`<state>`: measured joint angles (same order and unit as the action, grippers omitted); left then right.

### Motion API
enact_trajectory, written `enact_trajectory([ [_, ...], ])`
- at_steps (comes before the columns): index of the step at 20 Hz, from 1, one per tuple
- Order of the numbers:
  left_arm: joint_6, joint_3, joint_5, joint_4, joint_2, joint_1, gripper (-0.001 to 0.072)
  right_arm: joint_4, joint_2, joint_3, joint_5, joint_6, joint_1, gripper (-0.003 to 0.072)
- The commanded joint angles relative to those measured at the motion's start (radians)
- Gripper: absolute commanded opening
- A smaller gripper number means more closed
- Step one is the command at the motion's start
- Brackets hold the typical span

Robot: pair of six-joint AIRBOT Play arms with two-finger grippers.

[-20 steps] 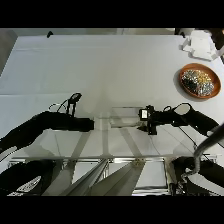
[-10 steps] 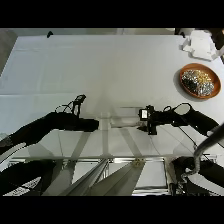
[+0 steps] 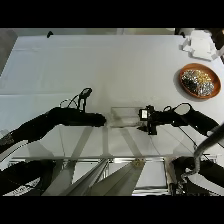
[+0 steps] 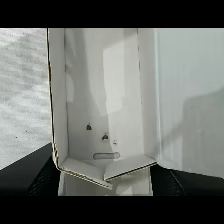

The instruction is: Fold the box and place the chain.

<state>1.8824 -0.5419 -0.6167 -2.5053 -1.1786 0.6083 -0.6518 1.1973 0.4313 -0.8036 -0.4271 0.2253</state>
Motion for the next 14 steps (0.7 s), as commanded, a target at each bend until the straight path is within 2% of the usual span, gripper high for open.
enact_trajectory([
  [1, 0.006, -0.011, -0.023, 0.000, 0.014, 0.005, 0.0152, 0.001, 0.000, 0.001, 0.000, 0.001, 0.000, 0.0379],
  [5, 0.006, -0.011, -0.023, -0.003, 0.051, 0.005, 0.0155, 0.001, 0.000, 0.001, 0.000, 0.000, 0.000, 0.0379],
  [6, 0.006, -0.011, -0.023, -0.004, 0.053, 0.011, 0.0200, 0.001, 0.000, 0.001, 0.000, 0.000, 0.000, 0.0379],
  [8, 0.006, -0.016, -0.028, -0.008, 0.053, 0.027, 0.0381, 0.001, 0.000, 0.001, 0.000, 0.001, 0.000, 0.0379],
  [9, 0.006, -0.019, -0.026, -0.008, 0.053, 0.036, 0.0398, 0.001, 0.000, 0.001, 0.000, 0.000, 0.000, 0.0379],
  [14, 0.002, -0.021, -0.017, -0.008, 0.049, 0.061, 0.0394, 0.001, 0.000, 0.001, 0.000, 0.001, 0.000, 0.0379],
])
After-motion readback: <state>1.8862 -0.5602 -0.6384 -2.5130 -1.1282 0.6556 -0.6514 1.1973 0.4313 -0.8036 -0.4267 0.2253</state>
